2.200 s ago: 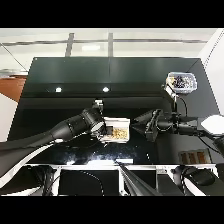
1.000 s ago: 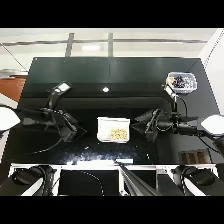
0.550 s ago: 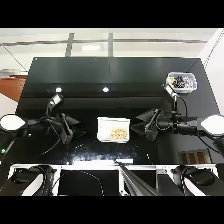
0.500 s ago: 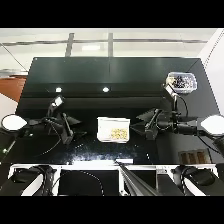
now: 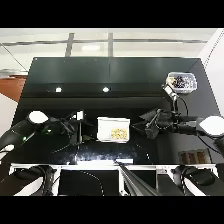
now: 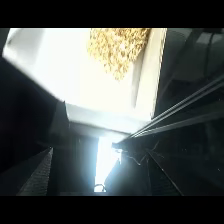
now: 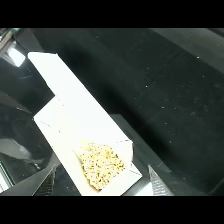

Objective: Fold the box and place the chain.

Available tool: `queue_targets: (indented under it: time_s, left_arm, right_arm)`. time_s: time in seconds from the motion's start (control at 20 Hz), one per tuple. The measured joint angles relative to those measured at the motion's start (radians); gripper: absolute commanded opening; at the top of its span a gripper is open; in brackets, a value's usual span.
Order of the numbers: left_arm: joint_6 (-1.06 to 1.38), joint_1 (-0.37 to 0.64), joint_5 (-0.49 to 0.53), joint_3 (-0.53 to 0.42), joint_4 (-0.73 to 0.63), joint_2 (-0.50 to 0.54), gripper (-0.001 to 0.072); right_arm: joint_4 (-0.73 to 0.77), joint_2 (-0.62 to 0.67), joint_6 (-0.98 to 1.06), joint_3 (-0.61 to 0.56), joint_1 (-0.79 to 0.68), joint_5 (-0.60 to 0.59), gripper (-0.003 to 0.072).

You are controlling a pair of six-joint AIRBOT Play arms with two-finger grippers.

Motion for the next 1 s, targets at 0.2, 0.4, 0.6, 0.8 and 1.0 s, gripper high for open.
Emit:
queue_targets:
  time_s: [0.2,0.4,0.6,0.8,1.0]
  left_arm:
    - [0.030,-0.033,-0.006,0.054,-0.021,-0.101,0.0709]
    - [0.041,-0.055,-0.024,0.074,-0.024,-0.145,0.0709]
    - [0.043,-0.079,-0.022,0.079,-0.024,-0.166,0.0710]
    - [0.044,-0.089,-0.008,0.080,-0.026,-0.173,0.0710]
    - [0.044,-0.093,0.002,0.080,-0.033,-0.177,0.0710]
  right_arm:
    - [-0.004,0.000,0.002,0.000,0.000,-0.006,0.0712]
    - [-0.006,0.000,0.002,0.000,0.000,-0.009,0.0712]
    - [-0.007,0.000,0.002,0.000,0.000,-0.022,0.0712]
    - [-0.007,0.000,0.003,0.000,0.000,-0.028,0.0711]
    - [-0.007,0.000,0.003,0.000,0.000,-0.031,0.0712]
